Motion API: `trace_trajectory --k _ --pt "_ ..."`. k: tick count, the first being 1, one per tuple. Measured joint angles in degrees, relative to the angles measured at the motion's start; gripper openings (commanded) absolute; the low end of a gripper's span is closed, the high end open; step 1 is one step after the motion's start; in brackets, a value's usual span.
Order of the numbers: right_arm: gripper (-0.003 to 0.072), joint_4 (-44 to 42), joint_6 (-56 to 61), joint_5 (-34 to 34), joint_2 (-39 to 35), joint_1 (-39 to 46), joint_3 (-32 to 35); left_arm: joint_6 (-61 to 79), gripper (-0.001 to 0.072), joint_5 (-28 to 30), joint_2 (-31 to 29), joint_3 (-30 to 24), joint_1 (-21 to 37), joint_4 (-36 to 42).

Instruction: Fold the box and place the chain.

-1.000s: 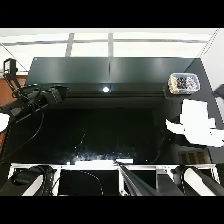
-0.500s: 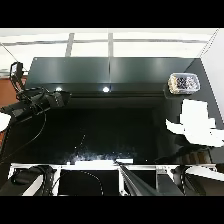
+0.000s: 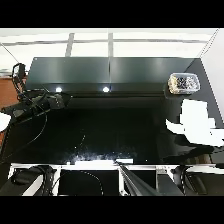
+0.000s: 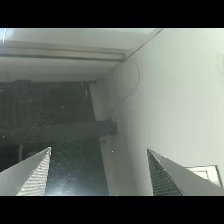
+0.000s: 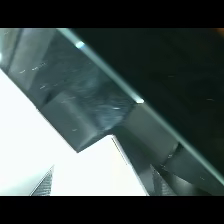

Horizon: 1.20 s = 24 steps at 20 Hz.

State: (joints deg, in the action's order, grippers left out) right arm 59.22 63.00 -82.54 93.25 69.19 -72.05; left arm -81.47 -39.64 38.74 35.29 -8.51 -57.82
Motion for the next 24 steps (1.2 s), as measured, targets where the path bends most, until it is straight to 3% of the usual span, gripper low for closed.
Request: trace_trajectory --k 1,2,4,5,7,16,20,24 --pt "0.0673 -0.76 -1.44 -0.7 0.39 -0.22 0.0 0.02 0.0702 0.0 0.0 0.0 0.0 0.0" --pt "0.0494 -1.14 -2.62 -1.16 0.66 -0.5 -0.02 0.0 0.0702 -0.02 0.0 0.0 0.0 0.0" --pt "0.0257 -1.81 -4.68 -2.01 0.98 -1.2 -0.04 0.0 0.0702 -0.02 0.0 0.0 0.0 -0.04" --pt "0.0238 -1.84 -5.51 -2.29 1.11 -1.55 -0.04 0.0 0.0702 0.0 0.0 0.0 0.0 -0.09" --pt "0.0029 -1.66 -6.75 -2.99 1.2 -2.47 -0.04 0.0 0.0702 0.02 0.0 0.0 0.0 -0.13" --pt "0.001 -1.99 -6.58 -5.68 -2.71 -11.65 3.58 0.04 0.0702 0.63 0.0 0.0 0.0 -0.59" --pt "0.001 -6.88 -4.74 -2.73 -7.5 -19.54 10.16 0.17 0.0702 0.66 0.0 0.0 0.0 -1.25" --pt "0.001 -13.75 -3.1 4.39 -14.01 -31.06 18.82 0.2 0.0702 -0.5 0.0 0.0 0.0 -1.38"
